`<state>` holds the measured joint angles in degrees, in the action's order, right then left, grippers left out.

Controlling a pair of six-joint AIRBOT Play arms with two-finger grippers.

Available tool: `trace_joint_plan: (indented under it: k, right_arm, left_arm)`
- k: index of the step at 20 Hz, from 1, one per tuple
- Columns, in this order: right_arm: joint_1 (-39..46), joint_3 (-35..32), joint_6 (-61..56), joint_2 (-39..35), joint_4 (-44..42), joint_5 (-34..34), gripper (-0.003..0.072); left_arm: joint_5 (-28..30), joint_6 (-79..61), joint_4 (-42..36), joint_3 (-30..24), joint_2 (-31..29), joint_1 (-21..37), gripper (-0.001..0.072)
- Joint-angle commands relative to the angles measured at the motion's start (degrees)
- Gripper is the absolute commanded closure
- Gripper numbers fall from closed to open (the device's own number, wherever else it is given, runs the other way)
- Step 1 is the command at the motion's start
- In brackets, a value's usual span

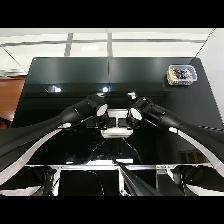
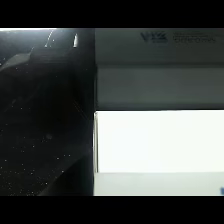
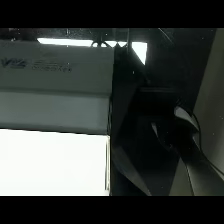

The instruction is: Fold the box and place the chain.

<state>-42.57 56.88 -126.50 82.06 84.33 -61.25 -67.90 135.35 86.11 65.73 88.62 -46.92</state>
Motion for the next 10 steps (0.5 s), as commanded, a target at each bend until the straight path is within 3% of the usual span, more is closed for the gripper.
trace_joint_plan:
  k: [1, 2, 10]
  right_arm:
    - [-0.07, 0.13, -0.39, 0.00, -0.33, -0.61, 0.0619]
    - [-0.02, 0.13, -0.39, 0.00, -0.79, -0.52, 0.0393]
    - [-0.07, 0.13, -0.42, 0.17, -0.28, -0.50, 0.0372]
  left_arm:
    - [-0.11, -0.13, 0.20, 0.04, 0.00, 0.04, 0.0680]
    - [-0.11, -0.13, 0.17, 0.04, 0.00, 0.04, 0.0681]
    - [-0.11, -0.13, 0.17, 0.04, 0.00, 0.04, 0.0681]
